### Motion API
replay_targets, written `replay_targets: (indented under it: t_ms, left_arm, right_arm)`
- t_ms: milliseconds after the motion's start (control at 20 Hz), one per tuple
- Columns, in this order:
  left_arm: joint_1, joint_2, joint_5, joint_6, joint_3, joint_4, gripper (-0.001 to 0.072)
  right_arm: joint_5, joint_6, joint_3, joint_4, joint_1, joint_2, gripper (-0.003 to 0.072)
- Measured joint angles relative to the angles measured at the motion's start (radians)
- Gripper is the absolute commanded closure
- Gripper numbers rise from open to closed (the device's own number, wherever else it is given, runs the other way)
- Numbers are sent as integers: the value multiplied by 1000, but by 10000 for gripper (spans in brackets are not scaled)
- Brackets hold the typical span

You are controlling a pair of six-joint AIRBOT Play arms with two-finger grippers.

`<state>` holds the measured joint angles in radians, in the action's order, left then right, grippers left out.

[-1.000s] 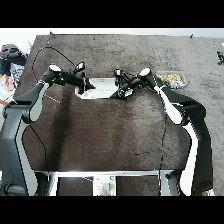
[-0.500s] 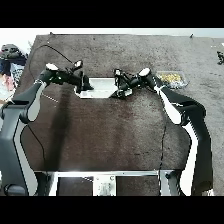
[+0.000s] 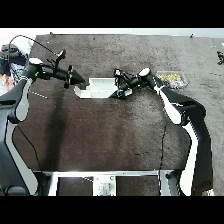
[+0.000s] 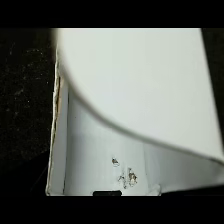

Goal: Fold the box and place the chain.

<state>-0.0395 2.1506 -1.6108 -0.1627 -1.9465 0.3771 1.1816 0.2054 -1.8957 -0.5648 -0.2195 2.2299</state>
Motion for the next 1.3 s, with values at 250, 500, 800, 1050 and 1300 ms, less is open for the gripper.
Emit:
replay_targets:
  t_ms: [250,500,800,1050,1300]
  left_arm:
    - [17,-10,-29,18,0,-7,698]
    - [78,-12,37,25,0,5,698]
    - [122,-10,192,26,0,5,698]
    - [128,16,283,41,1,27,698]
    - [131,53,337,55,0,35,698]
  right_arm:
    - [0,0,0,0,0,0,183]
    - [0,0,0,0,0,0,183]
    - [0,0,0,0,0,0,183]
    - [0,0,0,0,0,0,183]
    - [0,-2,0,0,1,0,183]
